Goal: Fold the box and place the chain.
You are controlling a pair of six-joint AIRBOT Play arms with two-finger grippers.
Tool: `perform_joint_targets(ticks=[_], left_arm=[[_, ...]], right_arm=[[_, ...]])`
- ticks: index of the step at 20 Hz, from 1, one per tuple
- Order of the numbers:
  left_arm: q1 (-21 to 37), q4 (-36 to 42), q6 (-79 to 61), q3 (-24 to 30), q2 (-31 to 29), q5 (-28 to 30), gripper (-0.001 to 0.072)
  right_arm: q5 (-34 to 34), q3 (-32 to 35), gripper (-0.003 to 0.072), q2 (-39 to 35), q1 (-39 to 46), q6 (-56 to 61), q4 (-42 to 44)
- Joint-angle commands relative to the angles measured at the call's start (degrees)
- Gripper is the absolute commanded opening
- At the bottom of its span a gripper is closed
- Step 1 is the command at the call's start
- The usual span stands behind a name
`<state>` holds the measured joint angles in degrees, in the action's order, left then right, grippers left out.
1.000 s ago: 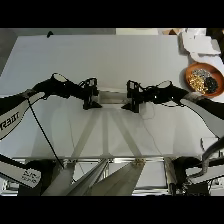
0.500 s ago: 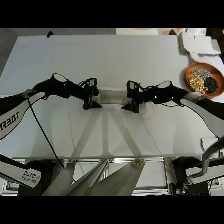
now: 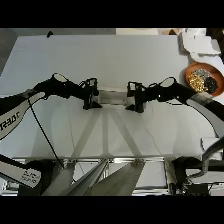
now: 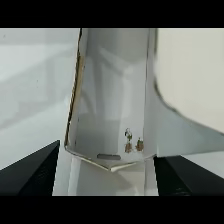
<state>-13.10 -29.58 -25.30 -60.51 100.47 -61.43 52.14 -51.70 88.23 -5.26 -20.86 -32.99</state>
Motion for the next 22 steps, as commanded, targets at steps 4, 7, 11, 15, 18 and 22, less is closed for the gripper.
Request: perform_joint_targets(ticks=[4,7,11,15,18,22], left_arm=[[0.04,-0.02,0.0,-0.04,0.0,-0.07,0.0276],[0.04,-0.02,0.0,-0.04,0.0,-0.07,0.0276],[0.04,-0.02,0.0,-0.04,0.0,-0.07,0.0276],[0.04,-0.02,0.0,-0.04,0.0,-0.07,0.0276],[0.04,-0.02,0.0,-0.04,-0.02,-0.07,0.0276],[0.04,-0.02,0.0,-0.04,0.0,-0.07,0.0276]], right_arm=[[-0.76,-0.07,0.0624,-6.27,0.04,11.37,-14.19],[-0.52,-0.09,0.0618,-8.68,0.02,16.72,-18.21],[-0.2,-0.09,0.0241,-12.22,0.02,27.15,-16.57],[0.7,-0.09,0.0012,-14.01,-0.04,31.39,-7.06],[-2.1,-0.09,0.0008,-13.99,-0.02,30.88,1.44],[-11.32,-0.09,0.0007,-11.8,-0.02,30.91,8.41]])
